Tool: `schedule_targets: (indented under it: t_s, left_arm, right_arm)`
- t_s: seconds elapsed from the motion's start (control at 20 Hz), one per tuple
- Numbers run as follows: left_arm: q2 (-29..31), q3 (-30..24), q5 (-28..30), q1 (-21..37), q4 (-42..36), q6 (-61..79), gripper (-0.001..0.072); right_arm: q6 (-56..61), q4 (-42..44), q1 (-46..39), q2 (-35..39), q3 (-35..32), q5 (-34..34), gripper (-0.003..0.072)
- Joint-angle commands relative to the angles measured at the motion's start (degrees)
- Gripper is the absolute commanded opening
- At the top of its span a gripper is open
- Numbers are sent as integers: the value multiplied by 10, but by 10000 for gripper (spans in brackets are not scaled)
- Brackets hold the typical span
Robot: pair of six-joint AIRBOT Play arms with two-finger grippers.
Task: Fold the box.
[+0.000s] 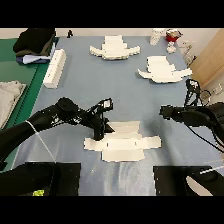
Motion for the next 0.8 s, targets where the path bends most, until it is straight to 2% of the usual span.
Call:
schedule_targets:
  t_s: [0.0, 0.4, 0.75]
  left_arm:
    - [-1, 0, -3, -9, 1, 0, 12]
    - [-1, -8, -11, -9, 14, -3, 12]
    - [-1, -8, -17, -9, 13, -3, 12]
  right_arm:
    - [0, 0, 0, 0, 0, 0, 305]
    - [0, 17, 0, 0, 0, -1, 295]
    - [-13, 103, 0, 0, 0, -4, 260]
